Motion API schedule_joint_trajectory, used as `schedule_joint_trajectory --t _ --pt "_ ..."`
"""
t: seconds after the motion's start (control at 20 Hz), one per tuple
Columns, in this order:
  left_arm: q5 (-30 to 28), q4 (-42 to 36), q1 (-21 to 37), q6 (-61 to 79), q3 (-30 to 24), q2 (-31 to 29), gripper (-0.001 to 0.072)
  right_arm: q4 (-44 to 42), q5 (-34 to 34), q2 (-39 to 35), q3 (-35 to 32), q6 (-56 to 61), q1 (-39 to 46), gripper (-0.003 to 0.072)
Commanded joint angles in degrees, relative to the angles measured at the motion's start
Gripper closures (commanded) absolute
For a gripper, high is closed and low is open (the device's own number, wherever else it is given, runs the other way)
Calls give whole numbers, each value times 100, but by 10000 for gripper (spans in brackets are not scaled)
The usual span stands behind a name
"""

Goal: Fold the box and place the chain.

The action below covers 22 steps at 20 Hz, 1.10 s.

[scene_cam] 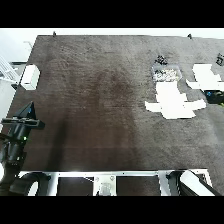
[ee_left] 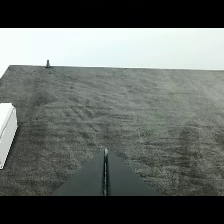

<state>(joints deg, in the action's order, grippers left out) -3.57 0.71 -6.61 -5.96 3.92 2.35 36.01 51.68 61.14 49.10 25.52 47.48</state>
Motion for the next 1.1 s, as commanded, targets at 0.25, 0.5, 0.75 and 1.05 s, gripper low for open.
schedule_joint_trajectory --t 0.25,0.5,0.75,1.05 --pt "0 2 2 2 -4 -4 688 1029 3359 3318 3897 1073 1005 168" --pt "0 2 2 2 -4 -4 688 1283 4236 5171 6081 1714 748 157" --pt "0 2 2 0 -4 -4 688 1451 4181 5993 6555 1591 350 156" --pt "0 2 2 2 -4 -4 688 1609 4129 6367 6572 1617 133 157"
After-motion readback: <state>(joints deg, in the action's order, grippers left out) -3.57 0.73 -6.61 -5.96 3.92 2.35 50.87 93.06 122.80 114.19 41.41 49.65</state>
